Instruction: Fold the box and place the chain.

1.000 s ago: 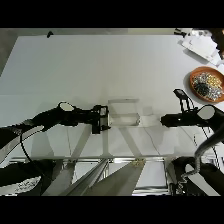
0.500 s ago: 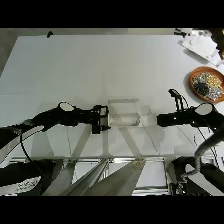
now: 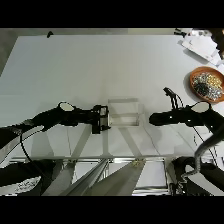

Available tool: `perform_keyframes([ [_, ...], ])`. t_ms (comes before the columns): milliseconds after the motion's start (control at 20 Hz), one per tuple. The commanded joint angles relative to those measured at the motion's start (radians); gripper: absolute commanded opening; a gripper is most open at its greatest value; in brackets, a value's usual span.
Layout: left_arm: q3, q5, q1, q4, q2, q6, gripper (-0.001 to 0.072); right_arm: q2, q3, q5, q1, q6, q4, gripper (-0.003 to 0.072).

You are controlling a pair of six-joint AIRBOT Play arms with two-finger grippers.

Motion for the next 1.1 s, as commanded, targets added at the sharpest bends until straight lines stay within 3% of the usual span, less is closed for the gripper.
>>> perform_keyframes([
  [0, 0.0, 0.0, 0.0, 0.0, 0.0, 0.0, 0.0456, 0.047, 0.032, 0.011, 0.032, 0.016, 0.016, 0.0127],
  [150, 0.0, 0.0, 0.0, 0.0, 0.0, 0.0, 0.0456, 0.067, 0.038, 0.021, 0.034, 0.044, 0.011, 0.0221],
  [300, 0.0, 0.0, 0.0, 0.0, 0.0, 0.0, 0.0456, 0.066, 0.038, 0.02, 0.069, 0.123, -0.02, 0.0436],
  [650, 0.0, 0.0, 0.0, 0.0, 0.0, 0.0, 0.0456, 0.06, 0.039, -0.101, 0.217, 0.2, 0.011, 0.0448],
  [900, 0.0, 0.0, 0.0, 0.0, 0.0, 0.0, 0.0456, 0.06, 0.058, -0.174, 0.334, 0.501, -0.283, 0.0487],
  [1050, 0.0, 0.0, 0.0, 0.0, 0.0, 0.0, 0.0456, 0.058, 0.095, -0.232, 0.394, 0.552, -0.297, 0.0485],
])
